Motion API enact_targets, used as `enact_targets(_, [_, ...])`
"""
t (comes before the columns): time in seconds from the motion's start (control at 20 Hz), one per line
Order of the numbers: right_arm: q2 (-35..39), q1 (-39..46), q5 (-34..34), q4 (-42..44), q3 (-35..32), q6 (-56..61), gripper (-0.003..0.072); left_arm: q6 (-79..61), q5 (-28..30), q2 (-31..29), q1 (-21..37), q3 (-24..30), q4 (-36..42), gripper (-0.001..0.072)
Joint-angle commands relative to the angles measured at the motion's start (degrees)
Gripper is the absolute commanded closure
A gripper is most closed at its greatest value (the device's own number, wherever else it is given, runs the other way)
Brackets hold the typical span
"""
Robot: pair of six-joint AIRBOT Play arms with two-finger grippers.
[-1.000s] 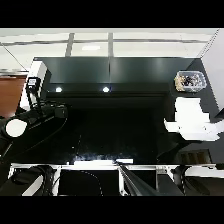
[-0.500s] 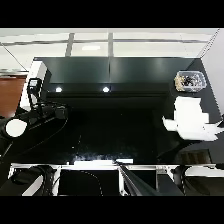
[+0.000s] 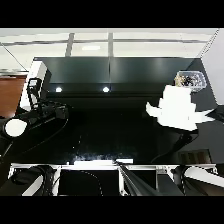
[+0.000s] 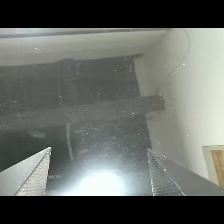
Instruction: Fold the box and place the chain.
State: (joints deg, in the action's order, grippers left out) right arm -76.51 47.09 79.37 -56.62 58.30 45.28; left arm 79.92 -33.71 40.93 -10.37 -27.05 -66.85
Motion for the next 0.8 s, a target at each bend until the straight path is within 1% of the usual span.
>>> enact_targets(0.0, [7.3,-5.1,-1.6,8.3,-7.2,-1.6,0.0681,0.0,-2.1,0.1,-0.1,0.0,2.9,-0.0001])
enact_targets(0.1, [11.2,-9.3,-2.5,13.5,-11.4,-3.1,0.068,0.0,-4.0,0.1,-0.5,0.0,3.9,-0.0001])
enact_targets(0.2, [15.0,-15.2,-4.0,18.0,-16.4,-4.0,0.0679,0.0,-3.6,0.4,-3.0,0.1,4.7,-0.0001])
enact_targets(0.3, [17.8,-22.6,-4.7,21.5,-21.3,-6.8,0.0679,-2.1,-3.2,2.5,-6.9,-0.1,5.0,-0.0001])
enact_targets(0.35, [18.8,-26.7,-5.4,22.6,-23.2,-8.3,0.0679,-2.2,-4.2,4.6,-8.3,-0.3,6.4,0.0])
enact_targets(0.4, [19.4,-30.3,-6.9,22.8,-24.4,-8.7,0.068,-2.7,-4.9,6.9,-9.1,-0.6,9.3,0.0])
enact_targets(0.55, [19.7,-38.8,-12.4,22.7,-26.7,-8.7,0.068,-13.8,-6.4,14.5,-9.2,-1.9,25.7,0.0])
enact_targets(0.65, [19.8,-41.1,-12.8,22.8,-27.1,-8.7,0.068,-21.7,-7.9,19.3,-8.7,-3.9,34.6,0.0])
enact_targets(0.75, [20.4,-41.4,-12.9,22.6,-27.6,-8.7,0.068,-25.4,-9.8,24.5,-8.7,-6.9,36.1,0.0])
